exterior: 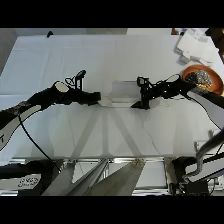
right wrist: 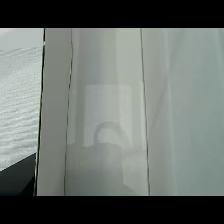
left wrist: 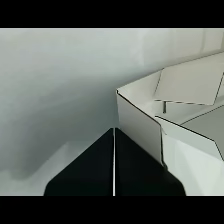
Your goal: Fold the box and place the chain.
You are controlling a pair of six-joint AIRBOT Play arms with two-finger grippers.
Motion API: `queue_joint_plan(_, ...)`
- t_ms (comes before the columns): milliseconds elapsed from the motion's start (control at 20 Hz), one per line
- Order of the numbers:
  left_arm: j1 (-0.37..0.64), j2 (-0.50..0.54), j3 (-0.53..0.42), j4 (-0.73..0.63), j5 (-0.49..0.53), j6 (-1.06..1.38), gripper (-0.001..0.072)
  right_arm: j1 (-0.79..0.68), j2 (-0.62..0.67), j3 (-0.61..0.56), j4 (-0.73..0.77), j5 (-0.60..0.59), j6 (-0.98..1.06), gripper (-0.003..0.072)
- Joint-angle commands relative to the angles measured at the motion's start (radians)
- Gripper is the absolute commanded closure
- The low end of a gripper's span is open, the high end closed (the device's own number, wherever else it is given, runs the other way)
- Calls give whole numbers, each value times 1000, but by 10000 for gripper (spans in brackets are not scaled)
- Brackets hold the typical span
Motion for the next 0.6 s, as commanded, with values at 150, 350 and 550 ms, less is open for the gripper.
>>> queue_joint_plan(150, 0, 1, 1, -40, -31, 45, 703, 1, 0, 1, 1, 1, 0, 96)
queue_joint_plan(350, 2, 1, 1, -158, -81, 169, 704, 1, 0, 1, 0, 2, 0, 96)
queue_joint_plan(550, 3, 1, 1, -182, -95, 206, 703, 1, 0, 1, 1, 1, 0, 96)
